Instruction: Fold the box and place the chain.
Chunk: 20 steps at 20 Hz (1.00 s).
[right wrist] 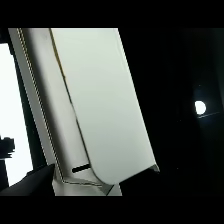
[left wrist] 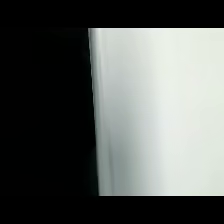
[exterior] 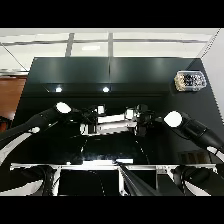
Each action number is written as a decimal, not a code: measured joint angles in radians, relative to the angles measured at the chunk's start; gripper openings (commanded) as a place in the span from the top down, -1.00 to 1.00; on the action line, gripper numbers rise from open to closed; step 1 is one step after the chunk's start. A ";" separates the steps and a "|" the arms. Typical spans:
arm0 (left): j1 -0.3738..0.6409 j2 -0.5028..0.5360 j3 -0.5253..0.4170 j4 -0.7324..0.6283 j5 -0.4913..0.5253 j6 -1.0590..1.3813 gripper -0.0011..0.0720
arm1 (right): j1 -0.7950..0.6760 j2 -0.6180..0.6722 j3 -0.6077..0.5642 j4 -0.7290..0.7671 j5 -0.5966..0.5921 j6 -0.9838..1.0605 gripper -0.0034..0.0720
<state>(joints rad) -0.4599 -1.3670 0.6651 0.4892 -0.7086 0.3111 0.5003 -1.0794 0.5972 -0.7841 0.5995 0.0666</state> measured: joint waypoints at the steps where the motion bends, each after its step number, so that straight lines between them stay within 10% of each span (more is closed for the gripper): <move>1: 0.000 0.000 0.000 0.000 -0.002 0.000 0.90 | -0.001 -0.003 0.000 0.006 0.015 -0.009 -0.98; 20: 0.000 0.000 0.000 0.000 -0.007 0.001 0.90 | -0.056 -0.208 -0.001 0.228 0.100 -0.341 -0.97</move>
<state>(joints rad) -0.4603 -1.3670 0.6651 0.4896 -0.7158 0.3119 0.4442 -1.2873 0.5964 -0.5560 0.6998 -0.2741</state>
